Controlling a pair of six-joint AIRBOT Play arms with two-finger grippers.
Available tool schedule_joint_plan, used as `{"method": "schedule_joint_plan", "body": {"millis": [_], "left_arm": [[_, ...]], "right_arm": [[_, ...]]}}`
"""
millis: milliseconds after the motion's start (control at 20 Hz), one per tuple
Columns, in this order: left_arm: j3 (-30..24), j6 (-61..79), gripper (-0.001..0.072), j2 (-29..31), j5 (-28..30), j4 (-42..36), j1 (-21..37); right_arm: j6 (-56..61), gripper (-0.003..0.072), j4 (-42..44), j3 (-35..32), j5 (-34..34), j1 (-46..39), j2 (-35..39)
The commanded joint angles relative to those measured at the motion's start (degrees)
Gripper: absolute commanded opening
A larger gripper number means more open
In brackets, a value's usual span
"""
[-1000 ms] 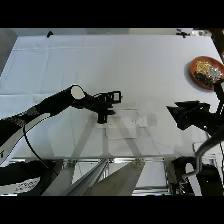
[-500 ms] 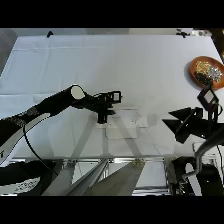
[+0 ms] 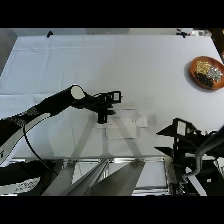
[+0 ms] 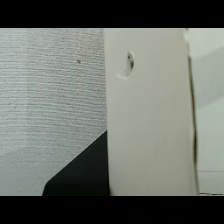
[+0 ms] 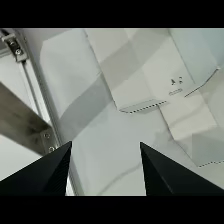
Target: Fold the box and place the chain.
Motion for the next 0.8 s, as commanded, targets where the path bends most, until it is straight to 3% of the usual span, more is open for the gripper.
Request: {"method": "schedule_joint_plan", "body": {"millis": [0, 50, 100, 350, 500, 750], "left_arm": [[0.0, 0.02, 0.0012, 0.0, 0.0, 0.0, 0.02], [0.0, 0.02, 0.0012, -0.02, 0.0, 0.0, 0.02], [0.0, 0.02, 0.0012, 0.0, 0.0, 0.0, 0.02], [0.0, 0.02, 0.0012, 0.0, 0.0, 0.0, 0.02], [0.0, 0.02, 0.0012, -0.02, 0.0, 0.0, 0.02], [0.0, 0.02, 0.0012, -0.02, 0.0, 0.0, 0.02]], "right_arm": [[-0.83, 0.059, -6.51, -2.01, -5.09, 8.57, -0.02], [-1.05, 0.069, -7.52, -3.54, -8.37, 10.51, -0.02], [-1.44, 0.0706, -8.96, -5.33, -11.85, 12.48, -0.04], [-10.05, 0.0713, -13.53, -11.56, -24.83, 18.29, -1.29], [-11.96, 0.0711, -13.38, -13.07, -30.53, 21.29, -7.08], [-10.82, 0.0712, -13.16, -13.44, -48.52, 28.3, -19.69]]}}
